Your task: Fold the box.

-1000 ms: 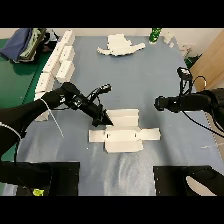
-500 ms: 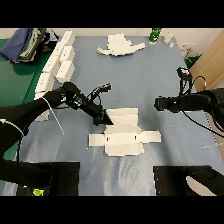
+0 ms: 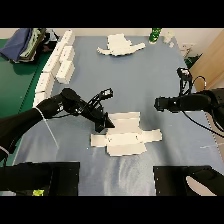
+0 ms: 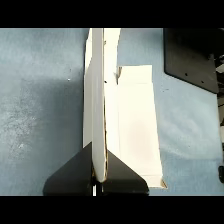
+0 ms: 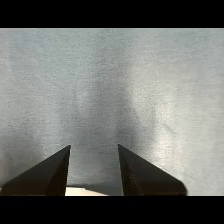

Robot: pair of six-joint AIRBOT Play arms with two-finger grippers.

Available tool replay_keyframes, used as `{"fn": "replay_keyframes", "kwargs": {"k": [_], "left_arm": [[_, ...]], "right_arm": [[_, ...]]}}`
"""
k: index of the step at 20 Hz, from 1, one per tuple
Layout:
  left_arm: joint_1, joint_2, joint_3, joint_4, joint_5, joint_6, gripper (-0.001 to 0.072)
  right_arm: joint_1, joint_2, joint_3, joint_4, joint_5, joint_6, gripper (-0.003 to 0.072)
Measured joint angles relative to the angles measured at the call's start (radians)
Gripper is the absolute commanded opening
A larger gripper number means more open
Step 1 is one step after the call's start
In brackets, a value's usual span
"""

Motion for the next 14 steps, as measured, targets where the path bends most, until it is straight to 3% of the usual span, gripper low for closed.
{"fn": "replay_keyframes", "kwargs": {"k": [11,13,14], "left_arm": [[-0.021,0.001,-0.041,0.007,0.025,0.01,0.0015],[-0.021,-0.001,-0.043,0.01,0.026,0.006,0.0015],[-0.021,-0.005,-0.043,0.012,0.027,0.006,0.0015]], "right_arm": [[0.001,0.0,0.0,0.001,-0.014,0.0,0.0442],[0.001,0.0,0.0,0.002,-0.025,0.0,0.0268],[0.001,0.0,0.0,0.007,-0.034,-0.005,0.0265]]}}
